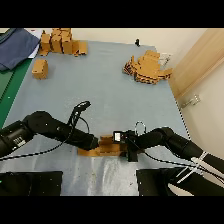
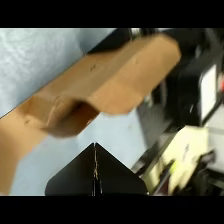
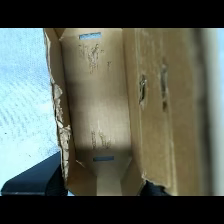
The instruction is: Fold the box.
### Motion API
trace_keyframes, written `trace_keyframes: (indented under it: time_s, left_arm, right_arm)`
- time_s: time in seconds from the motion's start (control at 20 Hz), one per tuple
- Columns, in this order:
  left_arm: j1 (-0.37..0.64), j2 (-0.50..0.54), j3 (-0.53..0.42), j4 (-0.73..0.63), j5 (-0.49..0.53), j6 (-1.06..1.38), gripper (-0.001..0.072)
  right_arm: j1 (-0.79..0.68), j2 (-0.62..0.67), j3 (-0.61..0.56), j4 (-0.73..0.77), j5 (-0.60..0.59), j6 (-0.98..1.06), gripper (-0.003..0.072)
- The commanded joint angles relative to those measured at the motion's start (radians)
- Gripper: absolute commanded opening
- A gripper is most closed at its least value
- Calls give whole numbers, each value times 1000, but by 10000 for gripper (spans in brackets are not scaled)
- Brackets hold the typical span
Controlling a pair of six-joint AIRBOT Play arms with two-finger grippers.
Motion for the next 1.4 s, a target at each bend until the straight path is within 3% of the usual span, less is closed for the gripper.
trace_keyframes:
  time_s: [0.0,0.15,0.35,0.55,0.9,1.2,1.35]
  left_arm:
    - [-34,-127,8,-147,168,-94,13]
    - [-34,-259,43,-174,230,-86,13]
    - [-34,-270,87,-370,332,56,13]
    - [-34,-293,93,-393,418,66,13]
    - [-34,-441,93,-390,354,40,12]
    - [-30,-447,94,-378,377,50,12]
    - [13,-362,99,-348,337,240,9]
  right_arm:
    - [0,0,-1,0,-5,0,465]
    - [0,1,-1,0,-5,0,465]
    - [0,0,-1,0,-5,0,465]
    - [0,0,-1,0,-5,0,465]
    - [0,0,-1,0,-5,0,465]
    - [0,0,-1,0,-5,0,465]
    - [0,0,-1,0,-5,0,465]
